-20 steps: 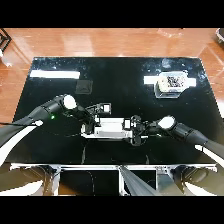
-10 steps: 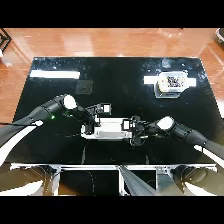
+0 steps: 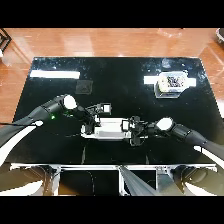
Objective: Fold the box and place the chain.
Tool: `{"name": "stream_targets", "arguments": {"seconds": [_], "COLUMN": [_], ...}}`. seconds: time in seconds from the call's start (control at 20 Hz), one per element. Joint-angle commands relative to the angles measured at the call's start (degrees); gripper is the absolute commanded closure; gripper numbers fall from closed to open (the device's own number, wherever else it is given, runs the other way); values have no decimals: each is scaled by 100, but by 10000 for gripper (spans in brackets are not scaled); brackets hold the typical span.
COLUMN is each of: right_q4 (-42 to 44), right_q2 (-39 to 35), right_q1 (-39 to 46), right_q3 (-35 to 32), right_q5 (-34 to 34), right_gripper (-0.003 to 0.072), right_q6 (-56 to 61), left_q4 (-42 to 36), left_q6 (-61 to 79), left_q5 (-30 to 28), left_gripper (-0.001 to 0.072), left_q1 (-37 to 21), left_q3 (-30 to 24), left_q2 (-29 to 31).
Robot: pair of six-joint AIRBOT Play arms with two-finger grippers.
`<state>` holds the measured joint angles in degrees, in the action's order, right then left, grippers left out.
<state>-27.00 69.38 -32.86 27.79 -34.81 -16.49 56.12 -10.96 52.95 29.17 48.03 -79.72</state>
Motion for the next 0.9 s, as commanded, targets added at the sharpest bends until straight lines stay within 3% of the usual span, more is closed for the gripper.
{"name": "stream_targets", "arguments": {"seconds": [0.0, 0.3, 0.4, 0.45, 0.6, 0.7, 0.75, 0.85], "right_q4": [-68, -48, -46, -46, -2, 24, 57, 136], "right_q2": [9, 9, 9, 9, 9, 9, 9, 9], "right_q1": [-46, -46, -46, -46, -46, -46, -46, -46], "right_q3": [7, 7, 7, 7, 4, 7, 4, 7], "right_q5": [81, 149, 160, 162, 201, 267, 345, 450], "right_gripper": [-16, -13, 233, 269, 269, 269, 269, 269], "right_q6": [76, 125, 131, 131, 138, 181, 236, 280], "left_q4": [0, 0, 0, 0, 0, 2, 2, 9], "left_q6": [2, 2, 2, 2, 2, 2, 2, 0], "left_q5": [-37, -24, -24, -24, -28, -26, -24, -2], "left_gripper": [680, 680, 678, 678, 669, 424, 354, 324], "left_q1": [0, 0, 0, 0, 0, -2, -2, -4], "left_q3": [0, 0, 0, 0, 2, 2, 2, 2], "left_q2": [-4, -4, -4, -4, -4, -2, 4, 44]}}
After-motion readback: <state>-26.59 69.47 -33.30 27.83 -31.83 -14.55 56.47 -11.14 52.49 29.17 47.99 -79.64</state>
